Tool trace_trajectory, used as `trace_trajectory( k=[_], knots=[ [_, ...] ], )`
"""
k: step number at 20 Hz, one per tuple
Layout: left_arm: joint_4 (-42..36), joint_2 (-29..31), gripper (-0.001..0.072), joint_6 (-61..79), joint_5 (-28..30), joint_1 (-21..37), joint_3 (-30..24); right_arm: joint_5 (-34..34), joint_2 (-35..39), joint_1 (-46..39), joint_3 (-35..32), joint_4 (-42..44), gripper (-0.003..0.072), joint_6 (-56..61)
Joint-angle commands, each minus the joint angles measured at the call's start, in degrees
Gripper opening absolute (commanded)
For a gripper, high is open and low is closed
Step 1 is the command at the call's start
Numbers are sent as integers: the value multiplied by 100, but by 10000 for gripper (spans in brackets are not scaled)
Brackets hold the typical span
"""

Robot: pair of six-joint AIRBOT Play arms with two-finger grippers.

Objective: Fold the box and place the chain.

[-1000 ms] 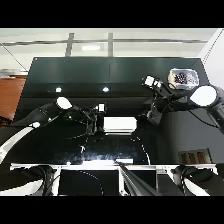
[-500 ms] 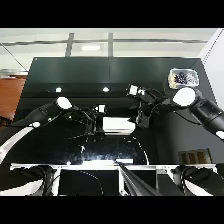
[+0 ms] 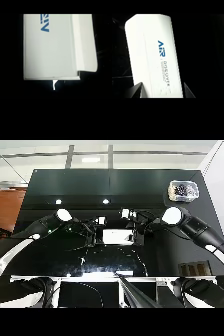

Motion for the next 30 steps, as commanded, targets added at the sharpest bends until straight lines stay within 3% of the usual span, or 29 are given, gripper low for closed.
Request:
trace_trajectory(
  k=[1,2,4,5,6,30],
  knots=[
    [0,0,469,2,0,0,7,-109,-33,26,-48,-46,623,-15],
    [0,0,470,2,0,0,7,-107,-33,26,-48,-44,605,-26],
    [0,0,470,2,0,0,7,-103,-33,37,-48,-37,402,-26],
    [0,0,470,2,-2,0,7,-103,-33,37,-48,-26,399,-24],
    [0,0,470,2,-2,0,7,-101,-31,37,-46,-26,349,-22],
    [-2,0,470,2,0,0,7,-304,-33,203,-50,-48,312,278]
  ],
)
